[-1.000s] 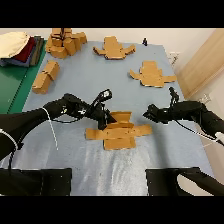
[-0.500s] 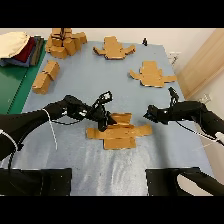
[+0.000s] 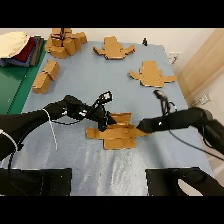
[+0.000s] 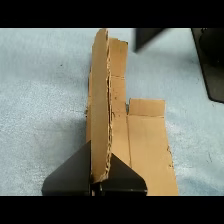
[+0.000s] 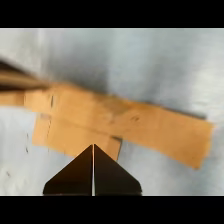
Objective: Fold the box.
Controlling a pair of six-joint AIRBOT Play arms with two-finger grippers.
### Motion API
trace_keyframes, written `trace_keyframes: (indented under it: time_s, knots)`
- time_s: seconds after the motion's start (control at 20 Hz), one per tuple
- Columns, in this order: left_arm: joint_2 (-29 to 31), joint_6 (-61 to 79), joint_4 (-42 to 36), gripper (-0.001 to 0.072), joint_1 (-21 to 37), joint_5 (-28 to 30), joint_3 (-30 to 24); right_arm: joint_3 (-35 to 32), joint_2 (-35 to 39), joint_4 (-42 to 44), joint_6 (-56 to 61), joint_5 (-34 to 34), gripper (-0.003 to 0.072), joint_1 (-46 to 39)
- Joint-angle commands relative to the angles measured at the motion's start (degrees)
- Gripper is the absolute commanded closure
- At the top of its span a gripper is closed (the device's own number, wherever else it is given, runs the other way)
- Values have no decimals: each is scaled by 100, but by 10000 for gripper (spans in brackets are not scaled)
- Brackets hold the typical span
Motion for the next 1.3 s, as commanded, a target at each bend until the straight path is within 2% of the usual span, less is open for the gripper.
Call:
trace_keyframes:
  time_s: [0.0,0.05,0.1,0.15,0.2,0.3,0.35,0.55,0.9,1.25]
  knots:
    - [0,0,2,695,2,2,-2,-153,608,-1412,402,-81,679,1963]
    - [0,0,2,695,2,0,-2,-238,619,-1930,396,-7,653,2531]
    - [0,0,2,695,2,-2,-2,-302,542,-2463,382,96,428,2957]
    - [0,0,2,695,2,2,-2,-354,407,-2970,352,258,141,3292]
    - [0,0,2,695,2,2,-2,-391,203,-3440,339,450,65,3550]
    - [0,0,2,696,2,-2,-2,-391,-317,-4002,219,739,61,3768]
    - [0,0,2,695,2,0,-2,-387,-588,-4017,57,839,37,3777]
    - [0,0,2,696,2,-2,-2,-382,-1438,-4275,-201,999,37,3777]
    - [0,0,2,695,2,0,-2,-208,-1491,-4627,-55,1207,40,3773]
    - [0,0,2,695,2,0,-2,221,-1482,-4813,17,935,40,3770]
